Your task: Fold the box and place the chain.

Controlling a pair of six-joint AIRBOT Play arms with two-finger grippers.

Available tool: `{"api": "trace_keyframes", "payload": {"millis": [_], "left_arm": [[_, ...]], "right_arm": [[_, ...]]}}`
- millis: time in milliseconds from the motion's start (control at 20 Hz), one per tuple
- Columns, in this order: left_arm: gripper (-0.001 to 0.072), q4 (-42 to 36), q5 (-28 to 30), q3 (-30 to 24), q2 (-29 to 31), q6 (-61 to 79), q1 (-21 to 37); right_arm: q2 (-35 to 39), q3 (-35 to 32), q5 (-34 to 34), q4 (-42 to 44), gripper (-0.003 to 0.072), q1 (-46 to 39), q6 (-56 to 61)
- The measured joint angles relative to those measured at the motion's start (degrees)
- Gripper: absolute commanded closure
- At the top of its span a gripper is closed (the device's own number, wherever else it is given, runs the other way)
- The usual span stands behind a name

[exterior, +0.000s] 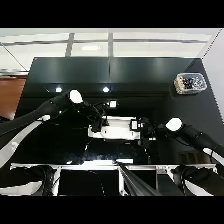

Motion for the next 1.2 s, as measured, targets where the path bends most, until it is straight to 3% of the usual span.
{"api": "trace_keyframes", "payload": {"millis": [400,450,500,550,600,700,750,800,900,1000,1200], "left_arm": [[0.0682,0.04,-0.02,0.00,0.00,0.00,0.00],[0.0682,0.07,-0.02,0.00,0.00,0.02,0.00],[0.0681,0.07,-0.07,0.00,0.00,0.02,0.00],[0.0678,0.13,-0.09,0.00,0.00,0.07,0.00],[0.0651,0.13,-0.09,0.00,0.00,0.04,0.00],[0.0258,-0.11,0.00,0.04,0.00,0.00,0.00],[0.0165,-0.11,-0.02,0.13,0.00,-0.26,0.00],[0.0124,-0.07,-0.15,0.35,0.00,-0.57,0.02],[0.0124,0.72,-0.59,1.25,0.13,-2.84,0.11],[0.0125,3.23,-1.53,2.73,0.74,-7.10,0.15],[0.0129,14.12,-4.81,4.98,5.09,-18.47,0.24]], "right_arm": [[-1.03,0.02,-0.22,0.28,-0.0032,-0.04,0.00],[-1.16,0.02,-0.24,0.33,0.0083,-0.04,-0.04],[-1.25,0.00,-0.33,0.46,0.0137,-0.04,-0.09],[-1.31,0.00,-0.35,0.48,0.0145,-0.04,-0.09],[-1.38,0.00,-0.33,0.46,0.0145,-0.04,-0.11],[-1.44,0.00,-0.37,0.44,0.0145,-0.04,-0.11],[-1.49,0.00,-0.37,0.44,0.0145,-0.04,-0.11],[-1.49,0.00,-0.37,0.39,0.0145,-0.04,-0.11],[-1.49,0.00,-0.37,0.31,0.0146,-0.04,-0.11],[-1.46,0.00,-0.35,0.26,0.0275,-0.04,-0.11],[-1.49,0.00,-0.37,0.22,0.0275,-0.04,-0.13]]}}
